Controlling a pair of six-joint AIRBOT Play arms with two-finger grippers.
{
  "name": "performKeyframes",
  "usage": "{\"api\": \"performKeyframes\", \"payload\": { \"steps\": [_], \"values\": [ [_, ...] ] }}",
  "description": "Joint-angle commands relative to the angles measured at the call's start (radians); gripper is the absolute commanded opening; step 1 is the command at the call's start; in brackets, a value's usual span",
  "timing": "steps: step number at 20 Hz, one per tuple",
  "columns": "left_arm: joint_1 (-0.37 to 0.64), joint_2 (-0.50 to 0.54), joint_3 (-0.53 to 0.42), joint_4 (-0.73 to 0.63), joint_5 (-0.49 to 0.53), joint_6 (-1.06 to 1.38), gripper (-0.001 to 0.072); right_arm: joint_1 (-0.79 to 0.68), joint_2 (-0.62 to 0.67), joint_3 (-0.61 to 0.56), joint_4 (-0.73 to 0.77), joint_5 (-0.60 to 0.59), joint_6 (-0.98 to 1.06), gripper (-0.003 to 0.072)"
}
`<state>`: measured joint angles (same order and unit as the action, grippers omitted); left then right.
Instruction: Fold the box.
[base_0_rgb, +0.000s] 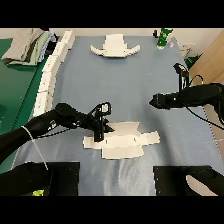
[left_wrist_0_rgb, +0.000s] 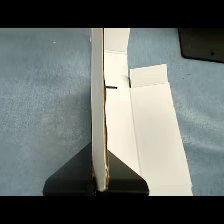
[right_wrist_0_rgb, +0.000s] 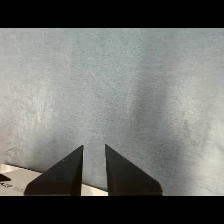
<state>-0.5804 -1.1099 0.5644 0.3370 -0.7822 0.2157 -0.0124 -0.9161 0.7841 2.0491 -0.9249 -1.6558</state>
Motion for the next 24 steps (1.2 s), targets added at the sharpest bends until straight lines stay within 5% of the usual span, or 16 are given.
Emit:
{"api": "performKeyframes", "payload": {
  "steps": [1, 8, 11, 14, 18, 24],
  "values": [
    [0.000, -0.039, 0.001, 0.001, -0.017, 0.000, 0.0012, 0.001, 0.000, 0.000, 0.008, 0.000, 0.000, 0.0202],
    [0.000, -0.043, 0.001, 0.005, -0.064, -0.007, 0.0012, 0.001, 0.001, 0.000, 0.014, -0.011, 0.000, 0.0190],
    [0.000, -0.043, 0.002, 0.005, -0.064, -0.007, 0.0012, 0.001, 0.001, 0.000, 0.021, -0.099, 0.000, 0.0004],
    [0.000, -0.043, 0.002, 0.004, -0.064, -0.007, 0.0012, 0.023, 0.018, -0.006, 0.018, -0.251, 0.000, 0.0003],
    [0.000, -0.043, 0.002, 0.004, -0.064, -0.007, 0.0012, 0.184, 0.176, -0.083, -0.029, -0.303, 0.081, 0.0002],
    [0.000, -0.043, 0.002, 0.004, -0.064, -0.007, 0.0012, 0.617, 0.478, -0.282, -0.063, -0.325, 0.139, 0.0003]
  ]
}}
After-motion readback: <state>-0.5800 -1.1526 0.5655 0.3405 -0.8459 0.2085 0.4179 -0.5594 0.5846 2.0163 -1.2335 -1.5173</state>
